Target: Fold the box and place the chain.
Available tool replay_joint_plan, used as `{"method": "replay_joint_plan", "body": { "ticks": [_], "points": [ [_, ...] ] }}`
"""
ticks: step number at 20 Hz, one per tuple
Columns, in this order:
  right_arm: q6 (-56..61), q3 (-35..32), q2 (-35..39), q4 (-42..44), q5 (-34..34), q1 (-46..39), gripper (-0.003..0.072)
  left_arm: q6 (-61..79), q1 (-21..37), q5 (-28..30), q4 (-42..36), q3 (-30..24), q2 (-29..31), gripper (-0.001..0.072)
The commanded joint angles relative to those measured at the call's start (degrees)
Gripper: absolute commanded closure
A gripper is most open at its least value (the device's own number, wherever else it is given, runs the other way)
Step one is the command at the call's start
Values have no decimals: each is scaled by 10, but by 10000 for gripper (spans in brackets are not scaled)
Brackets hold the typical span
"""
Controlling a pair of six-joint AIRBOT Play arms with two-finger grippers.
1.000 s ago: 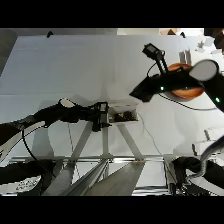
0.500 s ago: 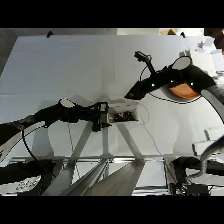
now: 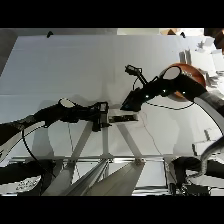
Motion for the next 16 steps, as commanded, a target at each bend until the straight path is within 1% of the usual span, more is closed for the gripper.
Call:
{"method": "replay_joint_plan", "body": {
  "ticks": [1, 3, 8, 11, 13, 16],
  "points": [
    [-75, -23, 56, -27, -74, 17, 329, 0, 0, 0, 0, 0, 0, 497],
    [-90, -54, 88, -36, -117, 24, 329, 0, 0, 0, 0, 0, 0, 497],
    [-130, -152, 141, -41, -170, 48, 329, 0, 0, 0, 0, 0, 0, 497],
    [-166, -176, 146, -42, -213, 65, 327, 0, 0, 0, 0, 0, 0, 497],
    [-178, -178, 146, -74, -250, 85, 327, 0, 0, 0, 0, 0, 0, 497],
    [-173, -178, 150, -167, -311, 124, 329, 0, 0, 0, 0, 0, 0, 497]
  ]
}}
